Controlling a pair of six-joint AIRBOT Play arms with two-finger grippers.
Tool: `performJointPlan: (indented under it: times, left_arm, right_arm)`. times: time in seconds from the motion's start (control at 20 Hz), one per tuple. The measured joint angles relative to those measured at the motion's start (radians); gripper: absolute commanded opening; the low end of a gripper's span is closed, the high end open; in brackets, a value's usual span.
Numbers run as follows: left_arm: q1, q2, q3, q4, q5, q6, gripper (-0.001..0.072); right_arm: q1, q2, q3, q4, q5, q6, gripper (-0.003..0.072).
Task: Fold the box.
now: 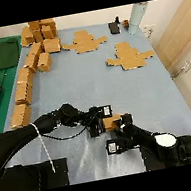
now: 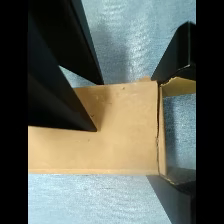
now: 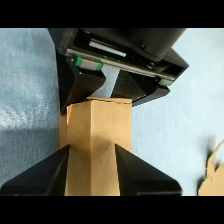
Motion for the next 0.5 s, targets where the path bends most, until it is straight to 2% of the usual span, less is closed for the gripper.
performJointPlan:
  times: [0.35,0.4,0.5]
  left_arm:
    - [0.0,0.0,0.0,0.0,-0.001,0.0,0.0473]
    - [0.0,0.0,0.0,0.0,-0.001,0.0,0.0474]
    - [0.0,0.0,0.0,0.0,-0.002,0.0,0.0473]
  right_arm:
    - [0.036,0.0,0.0,-0.011,-0.042,0.013,0.0399]
    - [0.037,0.003,0.001,-0.017,-0.045,0.013,0.031]
    - [0.038,0.011,0.005,-0.026,-0.055,0.014,0.0284]
